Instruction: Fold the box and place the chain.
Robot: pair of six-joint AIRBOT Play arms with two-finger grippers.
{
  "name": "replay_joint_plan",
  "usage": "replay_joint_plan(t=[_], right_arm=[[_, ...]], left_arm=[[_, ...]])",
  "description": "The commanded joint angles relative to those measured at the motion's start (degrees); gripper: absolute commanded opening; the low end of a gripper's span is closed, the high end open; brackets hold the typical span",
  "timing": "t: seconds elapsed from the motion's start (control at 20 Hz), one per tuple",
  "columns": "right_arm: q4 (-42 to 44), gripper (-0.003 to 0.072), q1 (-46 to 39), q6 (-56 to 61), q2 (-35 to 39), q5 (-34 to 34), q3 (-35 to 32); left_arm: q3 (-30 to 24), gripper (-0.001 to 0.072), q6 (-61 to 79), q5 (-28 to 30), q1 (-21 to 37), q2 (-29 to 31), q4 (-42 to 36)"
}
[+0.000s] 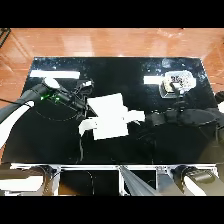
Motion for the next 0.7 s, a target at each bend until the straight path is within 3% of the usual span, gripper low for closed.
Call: replay_joint_plan(t=[0.0, 0.15, 0.25, 0.45, 0.55, 0.65], right_arm=[[-15.8, 0.0708, -8.6, 0.7, 0.3, -2.4, 2.7], [-24.9, 0.0708, -10.7, 0.7, 0.3, 4.7, 2.7], [-24.0, 0.0709, -10.7, 0.8, 0.3, 7.3, 2.7], [-11.9, 0.0708, -10.7, -5.1, 0.3, -1.0, 2.7], [-5.7, 0.0708, -9.9, -13.8, 0.3, -7.5, 2.3], [-4.8, 0.0708, -6.3, -20.4, 0.3, -10.4, 1.3]], left_arm=[[-1.4, 0.0022, 2.9, 10.4, -5.4, 5.9, 2.9], [-4.3, 0.0022, 5.6, 15.0, -9.3, 9.1, 3.1], [-6.0, 0.0023, 5.8, 14.4, -10.8, 9.2, 3.2], [-9.4, 0.0023, 6.8, 14.9, -11.3, 9.2, 3.1], [-10.8, 0.0023, 6.8, 18.0, -11.4, 9.1, 2.6], [-10.8, 0.0024, 6.8, 20.9, -11.3, 9.1, 3.0]])
